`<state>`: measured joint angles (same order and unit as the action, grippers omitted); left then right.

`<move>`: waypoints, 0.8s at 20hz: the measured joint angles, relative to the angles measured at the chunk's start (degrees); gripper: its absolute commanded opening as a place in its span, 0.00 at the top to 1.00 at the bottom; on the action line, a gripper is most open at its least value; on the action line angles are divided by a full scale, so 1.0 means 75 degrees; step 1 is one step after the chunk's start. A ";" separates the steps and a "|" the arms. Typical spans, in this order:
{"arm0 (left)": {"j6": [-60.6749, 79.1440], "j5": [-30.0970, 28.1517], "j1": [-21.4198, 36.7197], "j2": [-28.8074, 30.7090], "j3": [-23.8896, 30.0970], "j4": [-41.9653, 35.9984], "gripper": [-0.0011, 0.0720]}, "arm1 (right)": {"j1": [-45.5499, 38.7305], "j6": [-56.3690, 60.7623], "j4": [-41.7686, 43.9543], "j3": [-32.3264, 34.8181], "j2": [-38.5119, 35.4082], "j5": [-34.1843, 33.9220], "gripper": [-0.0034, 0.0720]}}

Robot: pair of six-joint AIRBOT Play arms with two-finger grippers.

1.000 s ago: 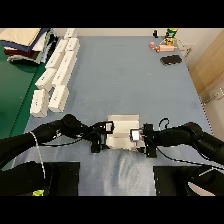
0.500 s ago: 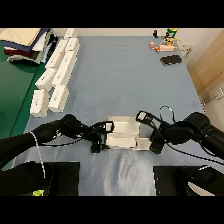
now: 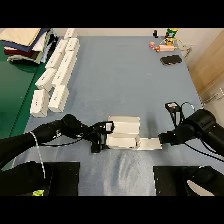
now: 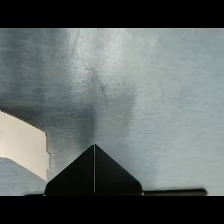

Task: Fold the box.

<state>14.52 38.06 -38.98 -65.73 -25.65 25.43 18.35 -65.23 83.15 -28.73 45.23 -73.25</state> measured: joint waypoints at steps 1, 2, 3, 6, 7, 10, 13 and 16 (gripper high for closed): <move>0.0003 -0.0003 0.0000 0.0000 0.0000 0.0000 0.42 | -0.0044 -0.0023 0.0300 0.0085 0.0134 0.0192 0.95; 0.0003 0.0000 0.0000 0.0000 0.0000 0.0000 0.42 | -0.0082 -0.0131 0.0691 0.0157 0.0254 0.0405 0.95; 0.0003 -0.0003 0.0000 0.0000 0.0000 0.0000 0.42 | -0.0096 -0.0291 0.1119 0.0201 0.0335 0.0635 0.95; 0.0003 0.0000 0.0000 0.0000 0.0000 0.0003 0.42 | -0.0128 -0.0866 0.2439 0.0259 0.0417 0.1160 0.95; 0.0000 0.0000 0.0000 0.0000 0.0000 0.0003 0.42 | -0.0134 -0.1000 0.2745 0.0259 0.0388 0.1253 0.95; 0.0003 0.0000 0.0000 0.0000 0.0000 0.0003 0.42 | -0.0146 -0.1259 0.3340 0.0204 0.0160 0.1405 0.95; 0.0000 -0.0003 0.0000 0.0000 0.0000 0.0003 0.42 | -0.0146 -0.1370 0.3625 0.0134 -0.0131 0.1457 0.94; 0.0003 -0.0003 0.0000 0.0000 0.0000 0.0003 0.42 | -0.0146 -0.1425 0.3762 0.0050 -0.0329 0.1483 0.90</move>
